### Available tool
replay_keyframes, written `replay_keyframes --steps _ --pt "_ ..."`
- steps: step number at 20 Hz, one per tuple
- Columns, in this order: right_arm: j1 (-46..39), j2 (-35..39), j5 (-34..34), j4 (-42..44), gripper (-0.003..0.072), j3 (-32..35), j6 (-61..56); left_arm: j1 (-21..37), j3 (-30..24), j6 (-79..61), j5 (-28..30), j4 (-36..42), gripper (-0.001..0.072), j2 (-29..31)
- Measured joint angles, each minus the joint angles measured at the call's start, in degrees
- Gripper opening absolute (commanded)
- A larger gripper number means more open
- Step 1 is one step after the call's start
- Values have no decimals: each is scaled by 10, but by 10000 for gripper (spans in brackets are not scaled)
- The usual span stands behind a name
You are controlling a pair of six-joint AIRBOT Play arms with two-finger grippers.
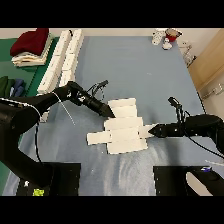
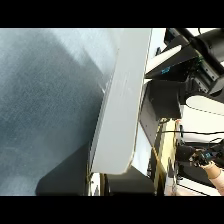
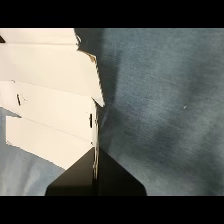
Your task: Fold the box.
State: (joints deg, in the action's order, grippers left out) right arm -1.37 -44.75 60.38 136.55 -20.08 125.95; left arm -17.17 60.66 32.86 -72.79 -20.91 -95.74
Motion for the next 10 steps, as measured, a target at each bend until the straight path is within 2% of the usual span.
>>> replay_keyframes --steps 2,3,4,10 --pt "0 0 0 0 176 0 0 0 0 -3 -1 1 103 0" --pt "0 0 0 0 180 0 0 0 0 -5 -1 2 95 0" --pt "0 0 0 0 180 0 0 0 0 -7 -2 2 12 0" --pt "0 0 -3 0 180 0 0 0 0 -48 -1 3 11 0"
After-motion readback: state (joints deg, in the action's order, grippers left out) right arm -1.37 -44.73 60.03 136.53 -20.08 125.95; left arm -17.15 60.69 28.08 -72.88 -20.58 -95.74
